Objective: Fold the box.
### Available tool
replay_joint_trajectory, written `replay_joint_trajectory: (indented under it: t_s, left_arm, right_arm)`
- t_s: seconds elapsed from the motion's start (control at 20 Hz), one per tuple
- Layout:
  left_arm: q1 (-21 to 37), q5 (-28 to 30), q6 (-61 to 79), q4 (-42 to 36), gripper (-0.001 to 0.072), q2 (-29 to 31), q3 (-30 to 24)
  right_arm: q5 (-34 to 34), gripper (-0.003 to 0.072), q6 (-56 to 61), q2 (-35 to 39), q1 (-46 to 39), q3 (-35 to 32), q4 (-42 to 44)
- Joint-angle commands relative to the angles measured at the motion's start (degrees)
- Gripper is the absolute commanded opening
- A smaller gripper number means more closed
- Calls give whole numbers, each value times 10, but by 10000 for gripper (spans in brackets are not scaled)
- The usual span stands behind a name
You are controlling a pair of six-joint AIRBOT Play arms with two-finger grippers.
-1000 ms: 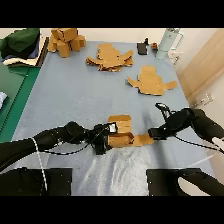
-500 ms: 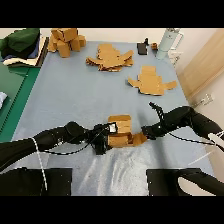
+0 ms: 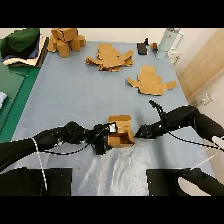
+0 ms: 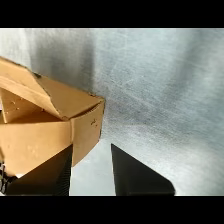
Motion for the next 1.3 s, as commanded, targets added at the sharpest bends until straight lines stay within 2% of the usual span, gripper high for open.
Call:
replay_joint_trajectory:
  t_s: [0.0, 0.15, 0.2, 0.25, 0.55, 0.65, 0.85, 1.0, 1.1, 1.25]
  left_arm:
    - [0, 0, 0, 0, 506, 0, 0]
    - [0, 0, 0, 0, 506, 0, 0]
    - [0, 0, 0, 0, 507, 0, 0]
    - [0, 0, 0, 0, 506, 0, 0]
    - [0, 0, 0, 0, 506, 0, 0]
    - [0, 0, 0, 0, 507, 0, 0]
    - [0, 0, 0, 0, 506, 0, 0]
    - [0, 0, 0, 0, 507, 0, 0]
    - [0, 0, 0, 0, 506, 0, 0]
    - [0, 0, 0, 0, 506, 0, 0]
  right_arm:
    - [1, 394, 3, 6, 16, 0, 5]
    - [19, 396, 3, 5, 56, 0, 6]
    - [21, 442, 3, 5, 67, 1, 5]
    - [22, 525, 3, 5, 74, 1, 5]
    - [74, 526, 45, 5, 92, 1, -10]
    - [101, 519, 98, 3, 129, 7, -52]
    - [131, 516, 308, 3, 236, 44, -238]
    - [129, 515, 442, -21, 310, 80, -332]
    - [122, 468, 507, -50, 346, 102, -369]
    - [80, 468, 585, -103, 383, 139, -411]
